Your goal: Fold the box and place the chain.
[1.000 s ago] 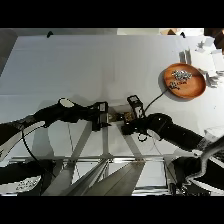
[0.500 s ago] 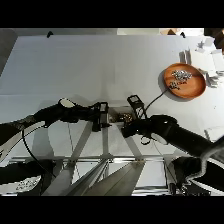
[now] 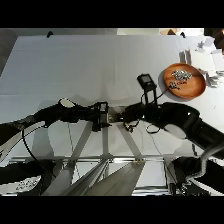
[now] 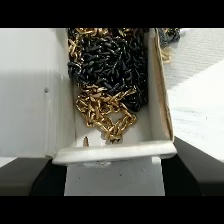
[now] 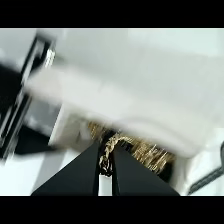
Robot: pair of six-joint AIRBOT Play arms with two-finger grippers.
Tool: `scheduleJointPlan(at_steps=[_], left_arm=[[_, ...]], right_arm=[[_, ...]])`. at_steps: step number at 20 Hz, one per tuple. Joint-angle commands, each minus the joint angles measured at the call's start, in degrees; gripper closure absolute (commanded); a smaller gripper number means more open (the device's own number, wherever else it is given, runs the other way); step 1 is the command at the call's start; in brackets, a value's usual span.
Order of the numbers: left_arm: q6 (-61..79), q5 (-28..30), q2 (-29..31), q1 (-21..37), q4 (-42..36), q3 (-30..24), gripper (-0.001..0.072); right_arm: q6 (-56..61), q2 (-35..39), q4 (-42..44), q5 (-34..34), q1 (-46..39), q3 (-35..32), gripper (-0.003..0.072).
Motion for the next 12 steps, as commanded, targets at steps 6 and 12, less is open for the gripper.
scheduleJointPlan(at_steps=[6, 12], left_arm=[[-0.02, 0.02, 0.04, 0.02, 0.02, 0.00, 0.0497], [-0.02, 0.02, 0.02, 0.02, 0.02, -0.02, 0.0497]], right_arm=[[-15.26, -1.25, 13.75, 8.35, -3.26, 1.53, 0.0439], [-18.34, -1.14, 16.81, 14.05, 1.44, -0.76, 0.0243]])
